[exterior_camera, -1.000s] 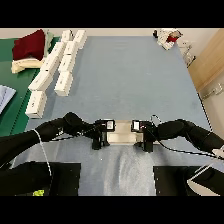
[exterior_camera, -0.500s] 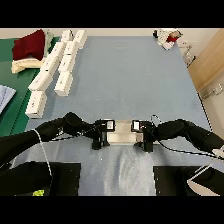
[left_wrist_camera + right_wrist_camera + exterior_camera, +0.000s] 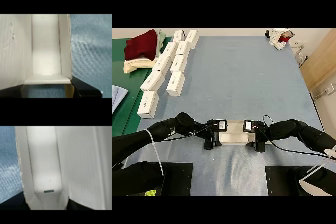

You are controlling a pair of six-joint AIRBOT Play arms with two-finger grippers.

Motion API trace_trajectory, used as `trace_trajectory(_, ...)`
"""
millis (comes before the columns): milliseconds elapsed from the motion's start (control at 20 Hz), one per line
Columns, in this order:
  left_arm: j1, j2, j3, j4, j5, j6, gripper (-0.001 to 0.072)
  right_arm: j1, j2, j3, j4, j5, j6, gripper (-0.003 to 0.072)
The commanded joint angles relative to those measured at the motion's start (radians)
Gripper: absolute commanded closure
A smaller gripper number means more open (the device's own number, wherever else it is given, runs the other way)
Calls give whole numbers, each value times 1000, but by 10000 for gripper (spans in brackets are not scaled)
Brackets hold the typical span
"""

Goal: Fold the box.

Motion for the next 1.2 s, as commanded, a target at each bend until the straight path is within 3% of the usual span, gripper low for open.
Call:
trace_trajectory(0,0,-1,0,0,0,0,260,0,0,0,0,0,0,172)
trace_trajectory(100,1,-1,0,0,0,0,260,0,2,0,1,0,3,140)
trace_trajectory(150,0,-1,0,0,0,0,260,0,5,1,0,-7,4,29)
trace_trajectory(200,0,-1,0,0,0,0,261,0,12,7,-5,-23,28,-32)
trace_trajectory(400,0,-1,0,0,0,0,260,0,98,56,-154,-148,268,-32)
trace_trajectory(600,0,-1,0,0,0,0,261,0,210,118,-413,-377,676,-31)
trace_trajectory(700,0,-1,0,0,0,0,260,0,259,154,-463,-471,934,3)
trace_trajectory(800,1,-1,0,0,0,0,261,0,289,165,-393,-503,1168,187)
trace_trajectory(850,0,-1,0,0,0,0,260,0,286,159,-293,-493,1273,270)
trace_trajectory(900,0,-1,0,0,0,0,260,0,276,142,-151,-456,1325,399)
trace_trajectory(1000,1,-1,0,0,0,0,260,23,236,88,169,-287,1328,425)
trace_trajectory(1050,0,-1,0,0,0,0,261,60,210,80,248,-179,1329,425)
trace_trajectory(1150,1,-1,0,0,0,0,260,116,169,116,262,-6,1378,425)
